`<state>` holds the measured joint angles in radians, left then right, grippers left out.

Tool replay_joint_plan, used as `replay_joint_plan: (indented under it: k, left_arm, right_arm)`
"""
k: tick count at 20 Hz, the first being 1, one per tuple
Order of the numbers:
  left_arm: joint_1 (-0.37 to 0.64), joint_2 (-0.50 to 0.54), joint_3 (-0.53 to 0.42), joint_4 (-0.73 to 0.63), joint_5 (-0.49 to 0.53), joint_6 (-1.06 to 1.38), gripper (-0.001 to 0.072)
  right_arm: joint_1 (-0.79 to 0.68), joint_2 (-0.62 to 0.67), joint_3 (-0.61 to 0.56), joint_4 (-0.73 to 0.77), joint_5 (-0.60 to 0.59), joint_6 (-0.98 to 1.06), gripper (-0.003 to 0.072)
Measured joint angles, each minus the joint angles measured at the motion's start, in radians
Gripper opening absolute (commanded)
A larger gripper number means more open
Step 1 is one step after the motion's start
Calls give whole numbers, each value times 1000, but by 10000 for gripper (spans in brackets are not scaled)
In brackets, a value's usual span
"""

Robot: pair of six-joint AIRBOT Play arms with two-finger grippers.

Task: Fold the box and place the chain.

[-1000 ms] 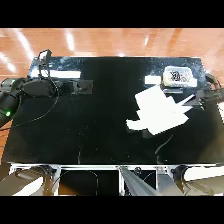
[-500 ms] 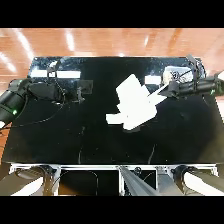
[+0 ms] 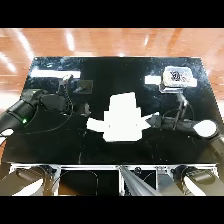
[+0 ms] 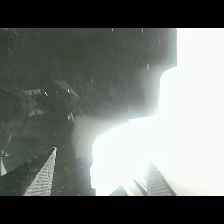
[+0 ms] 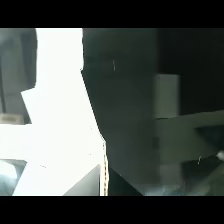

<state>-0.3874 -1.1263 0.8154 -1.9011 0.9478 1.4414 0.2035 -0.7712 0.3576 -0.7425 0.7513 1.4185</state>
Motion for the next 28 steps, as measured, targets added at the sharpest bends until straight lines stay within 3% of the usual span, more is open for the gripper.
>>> replay_joint_plan:
  k: [7,12,16,22,28]
  left_arm:
    - [1,-10,-38,-71,-41,22,604]
    - [29,-33,-42,-156,-51,116,604]
    - [74,-81,-42,-323,-61,311,604]
    - [133,-284,-29,-646,106,699,605]
    - [108,-447,55,-756,212,876,605]
  right_arm:
    - [156,27,-79,-61,-171,-4,32]
    - [175,30,-86,-90,-203,-126,32]
    - [177,31,-87,-93,-203,-174,32]
    - [178,31,-87,-78,-168,-193,32]
    - [178,31,-87,-51,-150,-196,32]
